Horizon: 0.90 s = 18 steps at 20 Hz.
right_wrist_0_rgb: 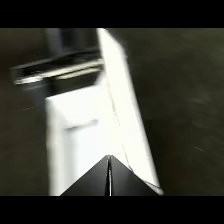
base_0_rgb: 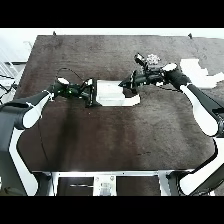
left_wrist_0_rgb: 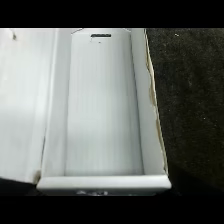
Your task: Fold the box and place the chain.
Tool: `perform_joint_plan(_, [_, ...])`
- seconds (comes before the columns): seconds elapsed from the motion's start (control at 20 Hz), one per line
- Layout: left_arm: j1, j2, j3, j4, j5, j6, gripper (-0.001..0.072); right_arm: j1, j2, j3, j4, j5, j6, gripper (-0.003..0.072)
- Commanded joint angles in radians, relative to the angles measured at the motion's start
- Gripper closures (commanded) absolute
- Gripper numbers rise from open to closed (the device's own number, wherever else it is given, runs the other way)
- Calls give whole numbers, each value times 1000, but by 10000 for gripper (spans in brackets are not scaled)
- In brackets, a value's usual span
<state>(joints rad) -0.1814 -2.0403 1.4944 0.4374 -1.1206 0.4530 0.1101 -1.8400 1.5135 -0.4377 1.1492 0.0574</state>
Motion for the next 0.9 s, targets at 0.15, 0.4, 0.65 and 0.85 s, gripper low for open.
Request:
perform_joint_plan(0.15, [0,1,0,0,2,0,355,10,-90,0,-53,-172,127,678])
perform_joint_plan(0.4, [0,1,0,0,2,0,354,38,-100,6,-68,-169,114,677])
perform_joint_plan(0.65, [0,1,0,0,2,0,354,9,7,19,-109,-113,115,677])
perform_joint_plan(0.85, [0,1,0,0,2,0,354,-31,154,-15,-297,-21,67,539])
